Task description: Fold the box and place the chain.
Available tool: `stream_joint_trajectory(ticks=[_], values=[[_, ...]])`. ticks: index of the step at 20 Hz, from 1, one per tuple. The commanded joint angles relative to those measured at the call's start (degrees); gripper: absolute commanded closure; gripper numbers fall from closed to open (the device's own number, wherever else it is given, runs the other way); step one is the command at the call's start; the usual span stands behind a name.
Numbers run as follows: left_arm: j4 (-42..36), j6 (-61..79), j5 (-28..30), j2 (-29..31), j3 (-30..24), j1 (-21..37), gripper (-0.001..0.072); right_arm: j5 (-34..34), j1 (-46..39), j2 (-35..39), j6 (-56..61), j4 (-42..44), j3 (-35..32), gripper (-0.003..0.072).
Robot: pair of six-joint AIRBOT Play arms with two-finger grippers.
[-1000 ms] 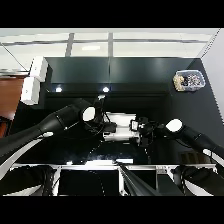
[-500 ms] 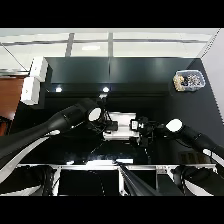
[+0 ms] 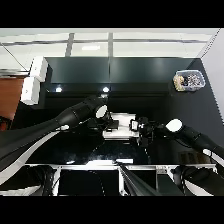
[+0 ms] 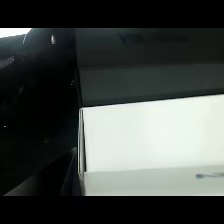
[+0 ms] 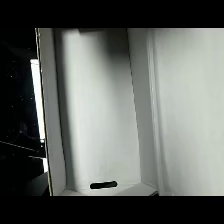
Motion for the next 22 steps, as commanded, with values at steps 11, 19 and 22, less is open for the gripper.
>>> stream_joint_trajectory(ticks=[11, 19, 22], values=[[4.61, -5.53, -0.55, -0.31, 0.17, -2.03, 0.0375, 0.02, 0.0, -0.02, 0.0, 0.0, 0.02, 0.0255], [3.76, -5.84, 0.09, -1.68, 0.17, -2.1, 0.0375, 0.02, 0.0, -0.02, 0.0, 0.02, 0.02, 0.0255], [3.74, -5.86, 0.0, -1.68, 0.2, -2.08, 0.0379, 0.02, 0.0, -0.02, 0.0, 0.0, 0.02, 0.0255]])
